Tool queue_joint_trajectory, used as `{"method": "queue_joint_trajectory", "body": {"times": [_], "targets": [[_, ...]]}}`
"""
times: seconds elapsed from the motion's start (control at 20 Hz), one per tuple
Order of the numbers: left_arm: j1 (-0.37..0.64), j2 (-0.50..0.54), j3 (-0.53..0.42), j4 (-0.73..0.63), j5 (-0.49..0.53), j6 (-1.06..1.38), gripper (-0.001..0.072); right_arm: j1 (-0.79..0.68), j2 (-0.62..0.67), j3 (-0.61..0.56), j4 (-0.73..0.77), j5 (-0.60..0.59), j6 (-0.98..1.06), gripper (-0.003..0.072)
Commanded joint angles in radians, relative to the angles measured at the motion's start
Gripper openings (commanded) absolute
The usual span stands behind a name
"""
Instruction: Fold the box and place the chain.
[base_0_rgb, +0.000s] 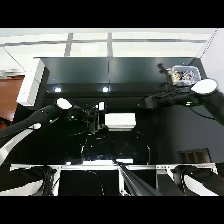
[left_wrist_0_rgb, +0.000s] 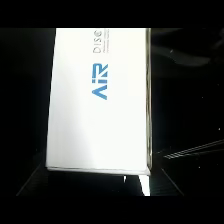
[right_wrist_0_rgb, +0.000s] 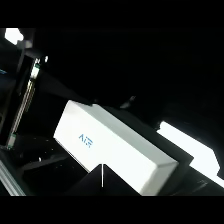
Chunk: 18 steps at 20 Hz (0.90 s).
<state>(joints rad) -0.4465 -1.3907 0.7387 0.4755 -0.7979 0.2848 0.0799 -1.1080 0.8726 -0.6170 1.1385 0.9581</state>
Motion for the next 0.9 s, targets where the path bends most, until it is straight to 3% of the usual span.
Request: {"method": "queue_joint_trajectory", "body": {"times": [0.0, 0.15, 0.3, 0.55, 0.7, 0.85], "targets": [[0.001, 0.045, 0.022, 0.059, -0.057, -0.098, 0.0720, -0.148, 0.100, 0.007, -0.172, 0.161, 0.051, 0.0012], [-0.005, 0.100, 0.064, 0.055, -0.128, -0.183, 0.0719, -0.220, 0.127, 0.006, -0.280, 0.227, 0.076, 0.0012], [-0.046, 0.079, 0.129, -0.041, -0.111, -0.237, 0.0718, -0.253, 0.128, 0.005, -0.334, 0.199, 0.078, 0.0012], [-0.159, -0.119, 0.351, 0.113, -0.071, -0.520, 0.0716, -0.265, 0.128, 0.005, -0.334, 0.132, 0.078, 0.0012], [-0.177, -0.216, 0.460, 0.154, -0.147, -0.634, 0.0717, -0.265, 0.128, 0.005, -0.337, 0.133, 0.075, 0.0012], [-0.191, -0.246, 0.499, 0.195, -0.203, -0.637, 0.0717, -0.265, 0.128, 0.005, -0.337, 0.132, 0.061, 0.0012]]}}
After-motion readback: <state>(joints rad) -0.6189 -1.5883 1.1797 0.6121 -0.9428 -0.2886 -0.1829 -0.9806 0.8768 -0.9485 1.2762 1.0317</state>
